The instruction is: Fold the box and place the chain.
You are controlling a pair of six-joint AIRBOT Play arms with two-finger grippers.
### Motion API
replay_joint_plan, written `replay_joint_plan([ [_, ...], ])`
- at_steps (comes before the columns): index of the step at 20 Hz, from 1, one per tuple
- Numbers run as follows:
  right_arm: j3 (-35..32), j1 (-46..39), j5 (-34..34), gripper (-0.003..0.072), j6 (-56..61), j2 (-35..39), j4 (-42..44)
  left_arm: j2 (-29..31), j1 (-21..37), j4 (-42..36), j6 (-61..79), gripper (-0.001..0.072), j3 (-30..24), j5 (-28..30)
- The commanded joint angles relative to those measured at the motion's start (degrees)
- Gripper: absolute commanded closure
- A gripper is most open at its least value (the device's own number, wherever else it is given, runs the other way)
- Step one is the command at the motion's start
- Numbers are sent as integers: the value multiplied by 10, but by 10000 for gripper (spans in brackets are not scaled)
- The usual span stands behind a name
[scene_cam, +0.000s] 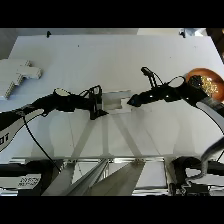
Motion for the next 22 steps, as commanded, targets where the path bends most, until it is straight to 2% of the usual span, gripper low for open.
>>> replay_joint_plan([
  [1, 0, 21, -31, 204, 28, 0, -5, 0, 0, 0, 0, 336, 0, 0],
  [6, 0, 53, -47, 206, 76, 0, -29, 0, 0, 0, 0, 336, 0, 0],
  [11, 0, 76, -80, 208, 210, 2, -165, 0, 0, 0, 0, 336, 0, 0],
  [16, 0, 88, -84, 228, 297, 16, -225, 0, 0, 0, 0, 336, 0, 0],
  [22, 25, 135, -94, 230, 511, 23, -427, 0, 0, 0, 0, 336, 0, 0],
])
